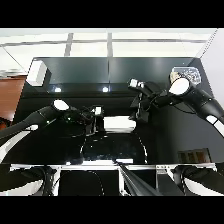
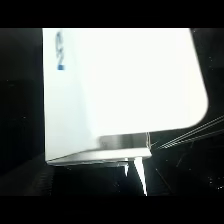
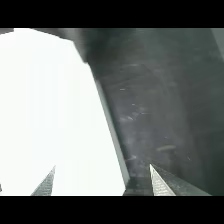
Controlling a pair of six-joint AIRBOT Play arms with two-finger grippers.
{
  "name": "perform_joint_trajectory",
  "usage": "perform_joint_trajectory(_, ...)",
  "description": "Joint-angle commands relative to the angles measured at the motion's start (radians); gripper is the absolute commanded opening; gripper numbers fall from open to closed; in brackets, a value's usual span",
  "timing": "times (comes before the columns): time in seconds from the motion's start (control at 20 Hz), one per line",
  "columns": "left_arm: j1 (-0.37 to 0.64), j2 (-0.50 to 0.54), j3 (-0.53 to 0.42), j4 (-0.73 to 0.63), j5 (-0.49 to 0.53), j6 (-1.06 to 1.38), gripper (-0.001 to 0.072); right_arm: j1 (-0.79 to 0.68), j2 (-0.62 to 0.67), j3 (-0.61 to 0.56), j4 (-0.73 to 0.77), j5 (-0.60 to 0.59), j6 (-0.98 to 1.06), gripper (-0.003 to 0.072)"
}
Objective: Fold the box and place the chain.
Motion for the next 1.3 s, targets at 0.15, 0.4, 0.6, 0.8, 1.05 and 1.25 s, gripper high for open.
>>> perform_joint_trajectory(0.15, -0.001, 0.0, 0.0, 0.0, 0.0, 0.0, 0.0356, 0.042, -0.002, -0.035, -0.003, -0.016, -0.115, 0.0701)
perform_joint_trajectory(0.4, -0.001, 0.0, 0.0, 0.0, 0.0, 0.0, 0.0355, 0.064, -0.002, -0.035, 0.043, 0.026, -0.114, 0.0701)
perform_joint_trajectory(0.6, -0.001, 0.0, 0.0, 0.0, 0.0, 0.0, 0.0355, 0.064, -0.002, -0.043, 0.035, 0.017, -0.113, 0.0702)
perform_joint_trajectory(0.8, -0.001, 0.0, 0.0, 0.0, 0.0, 0.0, 0.0355, 0.064, -0.002, -0.078, 0.043, -0.011, -0.109, 0.0701)
perform_joint_trajectory(1.05, -0.001, 0.0, 0.0, 0.0, 0.0, 0.0, 0.0355, 0.064, 0.0, -0.077, 0.041, -0.013, -0.103, 0.0375)
perform_joint_trajectory(1.25, -0.001, 0.0, 0.0, 0.0, 0.0, 0.0, 0.0356, 0.064, 0.001, -0.077, 0.041, -0.002, -0.041, 0.0236)
